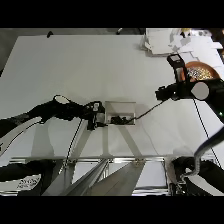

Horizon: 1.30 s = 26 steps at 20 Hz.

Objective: Fold the box and place the chain.

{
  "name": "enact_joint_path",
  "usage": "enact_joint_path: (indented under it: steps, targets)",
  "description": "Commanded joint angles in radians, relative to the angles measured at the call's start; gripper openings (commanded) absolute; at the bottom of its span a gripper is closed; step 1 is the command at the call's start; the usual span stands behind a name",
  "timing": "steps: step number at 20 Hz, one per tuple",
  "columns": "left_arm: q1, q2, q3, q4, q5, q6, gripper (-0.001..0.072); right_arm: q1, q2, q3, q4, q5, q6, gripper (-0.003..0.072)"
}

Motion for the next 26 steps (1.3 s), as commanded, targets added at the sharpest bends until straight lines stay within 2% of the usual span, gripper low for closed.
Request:
enact_joint_path:
  steps: [1, 4, 8, 21, 24, 25, 26]
  targets:
    - [0.001, 0.001, 0.000, 0.000, 0.000, 0.000, 0.0087, -0.058, -0.095, -0.026, -0.016, 0.018, 0.064, 0.0292]
    - [0.001, 0.001, 0.000, 0.000, 0.000, 0.000, 0.0087, -0.059, -0.156, -0.040, -0.016, -0.007, 0.064, 0.0293]
    - [0.000, 0.001, 0.000, 0.000, 0.000, 0.000, 0.0087, -0.059, -0.170, -0.042, -0.016, -0.057, 0.072, 0.0293]
    - [0.001, 0.001, 0.000, 0.000, 0.000, 0.000, 0.0087, -0.058, -0.222, -0.042, -0.016, -0.051, 0.114, 0.0294]
    - [0.001, 0.001, 0.000, 0.000, 0.000, 0.000, 0.0087, -0.059, -0.224, -0.042, -0.017, -0.054, 0.113, 0.0303]
    - [0.001, 0.001, 0.000, 0.000, 0.000, 0.000, 0.0087, -0.059, -0.224, -0.042, -0.017, -0.056, 0.113, 0.0346]
    - [0.001, 0.001, 0.000, 0.000, 0.000, 0.000, 0.0087, -0.059, -0.224, -0.042, -0.017, -0.058, 0.113, 0.0347]
